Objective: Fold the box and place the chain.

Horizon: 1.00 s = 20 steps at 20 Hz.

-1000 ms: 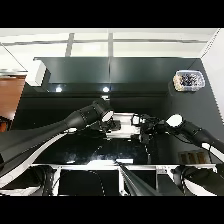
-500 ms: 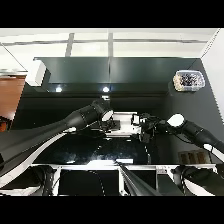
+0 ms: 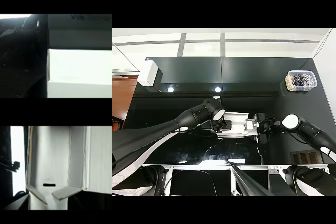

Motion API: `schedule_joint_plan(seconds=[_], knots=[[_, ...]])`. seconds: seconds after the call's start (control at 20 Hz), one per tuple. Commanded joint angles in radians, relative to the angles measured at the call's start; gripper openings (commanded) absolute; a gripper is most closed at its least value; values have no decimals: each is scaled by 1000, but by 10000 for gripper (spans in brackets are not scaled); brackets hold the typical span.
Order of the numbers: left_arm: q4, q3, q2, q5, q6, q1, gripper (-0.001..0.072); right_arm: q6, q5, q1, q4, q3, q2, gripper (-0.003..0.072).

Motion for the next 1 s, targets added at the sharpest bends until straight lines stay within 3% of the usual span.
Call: schedule_joint_plan(seconds=[0.0, 0.1, 0.15, 0.2, 0.55, 0.9, 0.95], knots=[[-2, 1, 0, 1, 2, 1, 26, -45, 2, 1, 0, 1, 3, 479], [-2, 1, 0, 1, 2, 1, 26, -45, 3, 2, 18, 1, 3, 463], [-2, 1, 0, 1, 2, 1, 26, -44, 6, 1, 36, 1, 3, 325], [-2, 1, 0, 1, 2, 1, 26, -44, 6, 2, 49, 1, 3, 236], [-2, 1, 0, 1, 2, 1, 26, -43, 6, 7, 354, -1, -34, 240], [-2, 1, 0, 1, 2, 1, 26, -14, 3, 15, 356, -1, -81, 240], [-2, 1, 0, 1, 2, 1, 26, -13, 0, 15, 356, -1, -81, 331]])
